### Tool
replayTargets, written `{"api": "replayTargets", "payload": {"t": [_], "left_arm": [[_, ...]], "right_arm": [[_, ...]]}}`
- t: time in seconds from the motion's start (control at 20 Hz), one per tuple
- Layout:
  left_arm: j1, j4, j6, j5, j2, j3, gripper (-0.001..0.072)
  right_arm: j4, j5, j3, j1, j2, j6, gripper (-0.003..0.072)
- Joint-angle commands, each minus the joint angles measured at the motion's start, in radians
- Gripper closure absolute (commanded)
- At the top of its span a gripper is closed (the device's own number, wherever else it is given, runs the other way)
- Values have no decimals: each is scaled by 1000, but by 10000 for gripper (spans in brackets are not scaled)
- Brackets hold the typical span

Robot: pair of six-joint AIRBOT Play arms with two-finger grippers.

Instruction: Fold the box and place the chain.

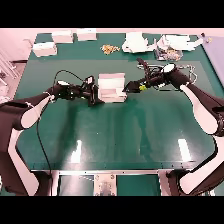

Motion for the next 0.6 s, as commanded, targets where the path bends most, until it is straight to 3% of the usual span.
{"api": "replayTargets", "payload": {"t": [0.0, 0.55], "left_arm": [[1, 0, 0, 0, 1, 0, 420], [1, 0, 0, -1, 0, 0, 419]], "right_arm": [[-14, -2, 1, 15, -1, 36, 310], [-87, -52, 2, 55, 1, 42, 341]]}}
